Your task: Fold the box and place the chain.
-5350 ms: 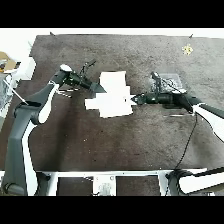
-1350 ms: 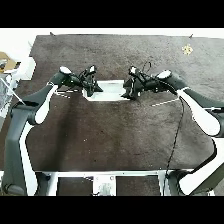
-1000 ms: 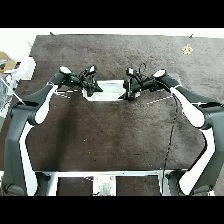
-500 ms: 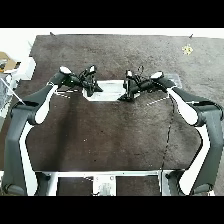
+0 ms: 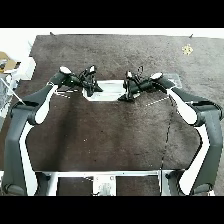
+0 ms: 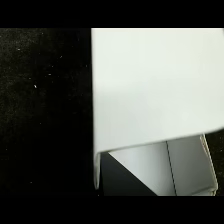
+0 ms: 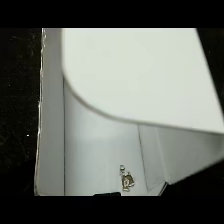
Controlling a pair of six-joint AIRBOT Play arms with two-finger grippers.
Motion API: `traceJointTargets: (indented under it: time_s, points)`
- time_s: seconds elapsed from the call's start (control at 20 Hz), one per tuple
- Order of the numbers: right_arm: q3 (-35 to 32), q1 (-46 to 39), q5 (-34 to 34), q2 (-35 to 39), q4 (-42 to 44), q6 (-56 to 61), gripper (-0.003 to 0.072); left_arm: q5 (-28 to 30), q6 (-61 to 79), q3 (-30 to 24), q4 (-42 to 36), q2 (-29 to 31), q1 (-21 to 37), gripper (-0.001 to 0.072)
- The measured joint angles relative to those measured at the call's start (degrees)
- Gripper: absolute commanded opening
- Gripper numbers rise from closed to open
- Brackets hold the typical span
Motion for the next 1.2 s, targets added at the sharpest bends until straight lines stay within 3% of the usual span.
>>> traceJointTargets:
  time_s: [0.5, 0.55, 0.65, 0.7, 1.2]
  points:
    - [3.93, 0.00, 2.32, -3.08, -0.09, 0.55, 0.0616, 0.00, 0.00, 0.00, 0.00, 0.00, 0.00, 0.0010]
    - [4.31, 0.00, 2.56, -3.23, -0.33, 0.74, 0.0543, 0.02, 0.00, 0.00, 0.00, 0.00, 0.00, 0.0010]
    - [4.79, 0.00, 2.89, -3.50, -0.98, 1.11, 0.0535, -0.02, 0.04, 0.00, 0.00, 0.00, 0.00, 0.0010]
    - [4.94, 0.00, 2.95, -3.56, -1.27, 1.29, 0.0434, 0.00, 0.04, 0.00, 0.00, 0.00, 0.00, 0.0010]
    - [5.22, 0.00, 2.32, -3.74, -2.27, 1.51, 0.0439, 0.00, 0.02, 0.00, 0.00, 0.00, 0.00, 0.0010]
